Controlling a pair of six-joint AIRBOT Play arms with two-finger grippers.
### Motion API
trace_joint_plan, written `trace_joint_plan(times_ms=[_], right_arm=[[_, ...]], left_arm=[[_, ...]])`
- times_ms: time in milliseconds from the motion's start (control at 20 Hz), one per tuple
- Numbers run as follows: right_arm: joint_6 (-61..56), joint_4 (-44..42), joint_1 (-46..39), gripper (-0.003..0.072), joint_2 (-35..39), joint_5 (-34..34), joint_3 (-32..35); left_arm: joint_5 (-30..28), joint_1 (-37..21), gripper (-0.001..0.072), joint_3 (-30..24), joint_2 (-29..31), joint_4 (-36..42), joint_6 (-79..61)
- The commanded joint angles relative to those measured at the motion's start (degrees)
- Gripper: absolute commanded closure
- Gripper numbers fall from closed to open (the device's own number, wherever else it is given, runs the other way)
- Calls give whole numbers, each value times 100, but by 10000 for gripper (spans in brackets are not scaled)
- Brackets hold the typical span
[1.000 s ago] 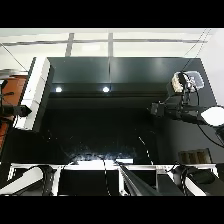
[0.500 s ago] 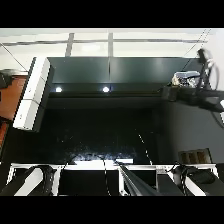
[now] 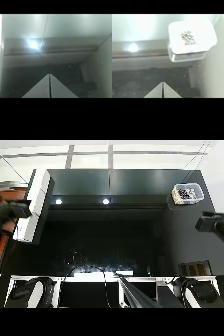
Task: Fold the box and place the chain.
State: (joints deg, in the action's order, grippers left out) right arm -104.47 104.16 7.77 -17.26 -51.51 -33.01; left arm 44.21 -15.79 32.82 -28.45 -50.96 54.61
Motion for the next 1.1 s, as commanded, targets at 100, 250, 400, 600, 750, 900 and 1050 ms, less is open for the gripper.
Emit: trace_joint_plan(times_ms=[100, 250, 400, 600, 750, 900, 1050], right_arm=[[-614, 468, -219, 668, 435, 1550, 1414], [-614, 691, -466, 667, 435, 1729, 1414], [-612, 686, -586, 667, 435, 1676, 1414], [-612, 682, -586, 667, 435, 1690, 1414], [-612, 597, -586, 668, 435, 1676, 1412], [-612, 546, -586, 667, 369, 2020, 1412], [-529, 343, -490, 667, -127, 3141, 1394]], left_arm=[[-872, 39, 682, -1779, 1266, 813, -1145], [-1196, 42, 681, -1998, 1611, 656, -1316], [-1204, 79, 681, -1996, 1611, 710, -1438], [-1207, 669, 682, -1987, 1451, 610, -1784], [-1200, 1502, 682, -1742, 929, -501, -1808], [-1908, 2083, 683, -1572, 409, -1134, -1333], [-2522, 1891, 684, -1349, -50, -1910, 769]])
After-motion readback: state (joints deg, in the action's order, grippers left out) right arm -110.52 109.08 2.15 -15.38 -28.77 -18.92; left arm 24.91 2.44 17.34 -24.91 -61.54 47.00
